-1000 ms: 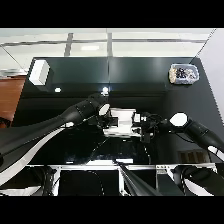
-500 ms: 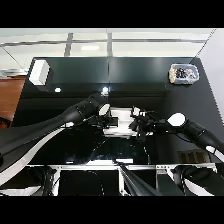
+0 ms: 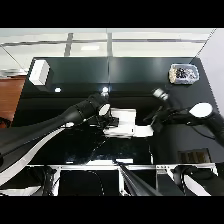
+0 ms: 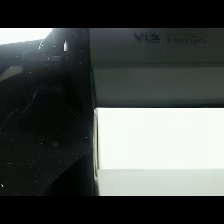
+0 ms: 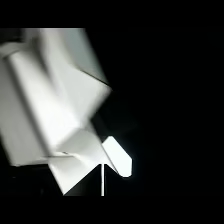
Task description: Fold the box and place the chain.
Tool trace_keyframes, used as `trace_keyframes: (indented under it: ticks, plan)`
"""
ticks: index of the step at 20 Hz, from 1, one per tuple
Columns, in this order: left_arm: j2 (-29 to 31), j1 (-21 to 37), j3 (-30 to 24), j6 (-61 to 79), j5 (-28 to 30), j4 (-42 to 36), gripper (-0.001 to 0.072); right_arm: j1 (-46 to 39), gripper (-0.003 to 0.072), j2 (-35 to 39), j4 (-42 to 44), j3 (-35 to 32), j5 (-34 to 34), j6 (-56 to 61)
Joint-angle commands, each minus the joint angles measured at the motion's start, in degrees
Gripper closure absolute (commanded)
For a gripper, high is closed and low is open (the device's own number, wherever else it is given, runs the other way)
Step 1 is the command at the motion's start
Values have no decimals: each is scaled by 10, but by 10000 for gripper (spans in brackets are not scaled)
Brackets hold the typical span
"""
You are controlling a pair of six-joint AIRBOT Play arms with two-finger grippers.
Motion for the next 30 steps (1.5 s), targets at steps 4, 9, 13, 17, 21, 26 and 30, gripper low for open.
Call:
trace_keyframes:
  ticks: [4, 9, 13, 17, 21, 26, 30]
  plan:
    - [0, 0, 0, 0, 0, 1, 685, -205, 675, -54, 4, -60, 42, 354]
    - [0, 0, 0, 0, 0, 1, 685, -102, 675, -167, 80, -79, 100, 330]
    - [0, 0, 0, 0, -1, 1, 685, -24, 674, -199, 211, -75, 86, 219]
    - [0, 0, 0, 0, -1, 1, 685, -23, 675, -197, 182, -2, 156, 193]
    - [0, 0, 0, 0, 0, -12, 684, -22, 184, -197, 126, 59, 218, 230]
    - [0, 0, 0, 0, 0, -11, 684, -22, 371, -197, 124, 64, 225, 237]
    - [0, 0, 0, 0, 2, -11, 685, -15, 385, -197, 121, 79, 224, 271]
